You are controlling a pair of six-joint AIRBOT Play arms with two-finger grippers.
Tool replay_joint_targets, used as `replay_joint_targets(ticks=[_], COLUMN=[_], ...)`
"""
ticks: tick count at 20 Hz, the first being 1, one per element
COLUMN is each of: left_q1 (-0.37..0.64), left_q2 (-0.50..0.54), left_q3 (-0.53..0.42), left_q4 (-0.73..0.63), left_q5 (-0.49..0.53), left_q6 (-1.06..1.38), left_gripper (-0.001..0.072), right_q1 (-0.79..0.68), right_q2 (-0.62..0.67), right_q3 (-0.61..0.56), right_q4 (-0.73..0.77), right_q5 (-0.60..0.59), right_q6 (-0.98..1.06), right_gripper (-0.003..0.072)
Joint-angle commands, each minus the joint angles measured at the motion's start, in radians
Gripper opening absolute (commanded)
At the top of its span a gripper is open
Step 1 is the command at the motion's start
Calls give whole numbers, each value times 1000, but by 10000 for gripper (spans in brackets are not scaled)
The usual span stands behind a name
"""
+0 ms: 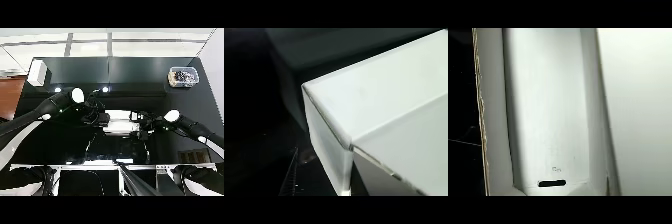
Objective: Fold the box and place the chain.
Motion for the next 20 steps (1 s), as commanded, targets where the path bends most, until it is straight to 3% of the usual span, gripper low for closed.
replay_joint_targets(ticks=[1,8,13,18,20], left_q1=[-54,-45,-23,-24,-26], left_q2=[-2,6,74,188,238], left_q3=[6,20,9,-126,-198], left_q4=[92,125,163,158,158], left_q5=[18,37,59,173,280], left_q6=[-74,-81,-68,-70,-68], left_gripper=[391,392,391,392,392], right_q1=[1,1,1,1,1], right_q2=[0,0,0,0,0], right_q3=[0,0,0,0,0], right_q4=[-1,-1,-1,-1,-1], right_q5=[0,0,0,0,0], right_q6=[-2,-2,-2,-2,-2], right_gripper=[196,196,195,196,196])
